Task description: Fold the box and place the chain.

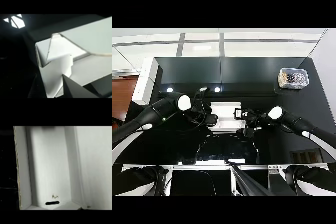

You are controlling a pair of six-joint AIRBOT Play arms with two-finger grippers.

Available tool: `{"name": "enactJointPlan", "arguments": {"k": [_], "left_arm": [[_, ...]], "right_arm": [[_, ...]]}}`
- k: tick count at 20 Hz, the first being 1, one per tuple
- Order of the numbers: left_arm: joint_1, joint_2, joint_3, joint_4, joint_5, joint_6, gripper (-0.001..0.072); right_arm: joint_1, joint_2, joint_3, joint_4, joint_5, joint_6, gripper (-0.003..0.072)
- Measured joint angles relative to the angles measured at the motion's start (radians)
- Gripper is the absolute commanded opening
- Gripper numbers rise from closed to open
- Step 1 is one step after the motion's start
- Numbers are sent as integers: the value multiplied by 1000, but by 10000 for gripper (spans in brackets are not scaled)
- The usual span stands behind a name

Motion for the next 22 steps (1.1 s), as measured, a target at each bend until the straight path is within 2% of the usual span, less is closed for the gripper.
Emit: {"name": "enactJointPlan", "arguments": {"k": [15, 19, 20, 21, 22], "left_arm": [[-51, -37, 31, 8, 10, -106, 349], [-84, -80, 74, 87, -29, -160, 348], [-94, -93, 85, 116, -48, -179, 332], [-100, -106, 95, 137, -64, -192, 277], [-106, -121, 106, 154, -70, -204, 277]], "right_arm": [[0, 0, 0, 0, 0, 2, 127], [0, 0, 0, 0, 0, 2, 127], [0, 0, 0, 0, 0, 2, 127], [0, 0, 0, 0, 0, 2, 127], [0, 0, 0, 0, 0, 2, 127]]}}
